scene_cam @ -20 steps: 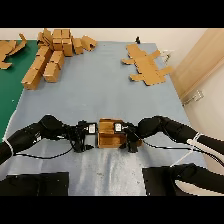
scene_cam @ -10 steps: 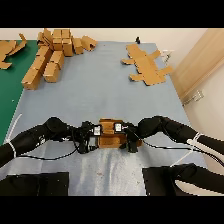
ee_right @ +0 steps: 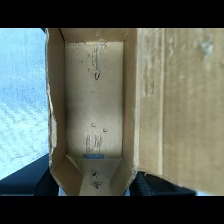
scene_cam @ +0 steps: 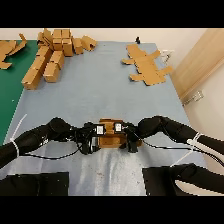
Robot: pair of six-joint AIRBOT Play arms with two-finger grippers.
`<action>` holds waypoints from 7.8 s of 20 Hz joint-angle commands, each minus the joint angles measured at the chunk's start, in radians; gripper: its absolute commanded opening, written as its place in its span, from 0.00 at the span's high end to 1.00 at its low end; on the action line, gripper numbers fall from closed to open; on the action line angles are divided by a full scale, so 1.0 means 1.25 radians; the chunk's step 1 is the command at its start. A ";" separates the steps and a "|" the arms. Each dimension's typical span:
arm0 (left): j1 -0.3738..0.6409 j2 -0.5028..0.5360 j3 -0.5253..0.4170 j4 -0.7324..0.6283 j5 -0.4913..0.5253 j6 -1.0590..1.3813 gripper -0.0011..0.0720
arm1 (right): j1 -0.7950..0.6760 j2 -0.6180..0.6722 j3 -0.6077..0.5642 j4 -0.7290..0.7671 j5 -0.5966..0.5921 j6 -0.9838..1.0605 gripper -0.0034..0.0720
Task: Fold the box.
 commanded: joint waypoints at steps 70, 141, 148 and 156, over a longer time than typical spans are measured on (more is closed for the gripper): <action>-0.023 -0.035 -0.007 -0.002 0.039 -0.120 0.17 | 0.000 0.000 0.000 0.000 0.000 0.000 0.27; -0.023 -0.034 -0.007 0.000 0.053 -0.121 0.15 | -0.048 0.351 0.041 0.006 -0.218 1.130 0.01; -0.023 -0.034 -0.007 0.000 0.053 -0.121 0.15 | -0.048 0.262 0.042 0.011 -0.222 1.202 0.95; -0.023 -0.034 -0.007 -0.001 0.060 -0.121 0.15 | -0.048 0.233 0.042 0.011 -0.139 1.194 0.95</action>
